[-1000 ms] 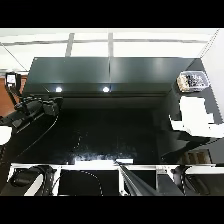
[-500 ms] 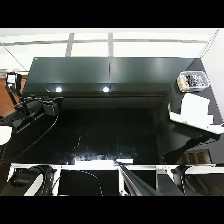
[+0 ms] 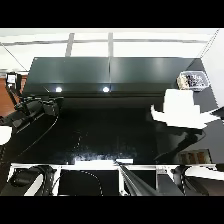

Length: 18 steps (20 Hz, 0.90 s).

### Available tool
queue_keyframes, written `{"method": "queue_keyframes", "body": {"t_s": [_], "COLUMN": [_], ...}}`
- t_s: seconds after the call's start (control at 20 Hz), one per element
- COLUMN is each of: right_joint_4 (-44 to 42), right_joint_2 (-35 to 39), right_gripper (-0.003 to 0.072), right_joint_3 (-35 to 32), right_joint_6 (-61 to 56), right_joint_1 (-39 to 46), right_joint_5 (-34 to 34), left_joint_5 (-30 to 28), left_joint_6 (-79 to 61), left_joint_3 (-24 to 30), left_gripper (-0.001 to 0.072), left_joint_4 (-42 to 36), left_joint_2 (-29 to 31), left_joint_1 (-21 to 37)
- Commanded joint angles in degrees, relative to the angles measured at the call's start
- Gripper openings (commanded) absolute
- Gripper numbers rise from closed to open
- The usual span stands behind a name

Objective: Fold the box and place the chain.

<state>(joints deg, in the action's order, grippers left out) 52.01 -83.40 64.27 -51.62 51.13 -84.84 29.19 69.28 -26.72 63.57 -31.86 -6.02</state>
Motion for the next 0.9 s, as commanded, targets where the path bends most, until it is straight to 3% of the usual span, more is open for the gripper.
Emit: {"method": "queue_keyframes", "body": {"t_s": [0.0,0.25,0.5,0.65,0.85], "right_joint_4": [-6.6,-17.7,-26.7,-27.7,-27.8], "right_joint_2": [6.5,21.6,38.9,40.3,40.3], "right_gripper": [0.0016,0.0015,0.0015,0.0015,0.0015], "right_joint_3": [-8.5,-22.1,-40.4,-43.3,-43.3], "right_joint_6": [1.1,1.2,1.8,1.3,1.3], "right_joint_1": [-7.6,-26.2,-51.5,-63.8,-69.7], "right_joint_5": [-0.5,9.7,40.7,50.9,52.7], "left_joint_5": [0.5,5.6,6.9,12.4,25.6], "left_joint_6": [0.0,0.0,0.0,-0.2,-17.0], "left_joint_3": [0.0,0.5,3.7,2.4,-1.7], "left_gripper": [0.0705,0.0705,0.0705,0.0703,0.0703], "left_joint_4": [0.0,-7.8,-17.9,-25.1,-43.8], "left_joint_2": [0.0,-1.3,-7.5,-15.7,-32.2], "left_joint_1": [0.0,-0.5,-6.1,-8.9,-3.9]}}
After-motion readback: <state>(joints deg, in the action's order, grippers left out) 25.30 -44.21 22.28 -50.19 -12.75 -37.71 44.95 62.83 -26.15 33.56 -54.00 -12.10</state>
